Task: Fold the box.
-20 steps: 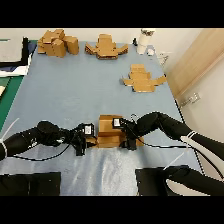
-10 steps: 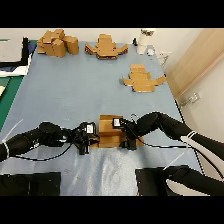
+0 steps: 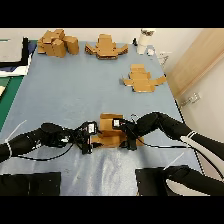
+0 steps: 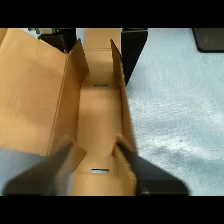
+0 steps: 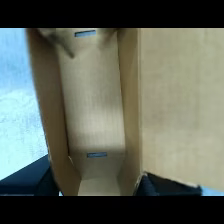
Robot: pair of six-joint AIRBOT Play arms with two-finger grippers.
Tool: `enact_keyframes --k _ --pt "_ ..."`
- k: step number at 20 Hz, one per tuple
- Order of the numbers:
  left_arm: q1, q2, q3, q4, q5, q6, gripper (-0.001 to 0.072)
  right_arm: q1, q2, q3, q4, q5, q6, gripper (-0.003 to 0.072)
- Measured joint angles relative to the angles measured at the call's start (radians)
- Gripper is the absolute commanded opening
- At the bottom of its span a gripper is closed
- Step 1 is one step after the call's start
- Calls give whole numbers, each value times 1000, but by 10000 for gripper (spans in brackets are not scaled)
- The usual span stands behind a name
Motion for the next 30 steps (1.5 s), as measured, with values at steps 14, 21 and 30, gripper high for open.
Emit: enact_keyframes --k 14,21,30 --pt "-1 23 -2 13 15 -35 16 0 0 0 4 -1 6 522" --pt "0 256 -2 423 51 -600 16 0 0 0 3 0 3 522" --pt "172 547 -2 967 -128 -1886 15 0 0 0 3 0 3 521"
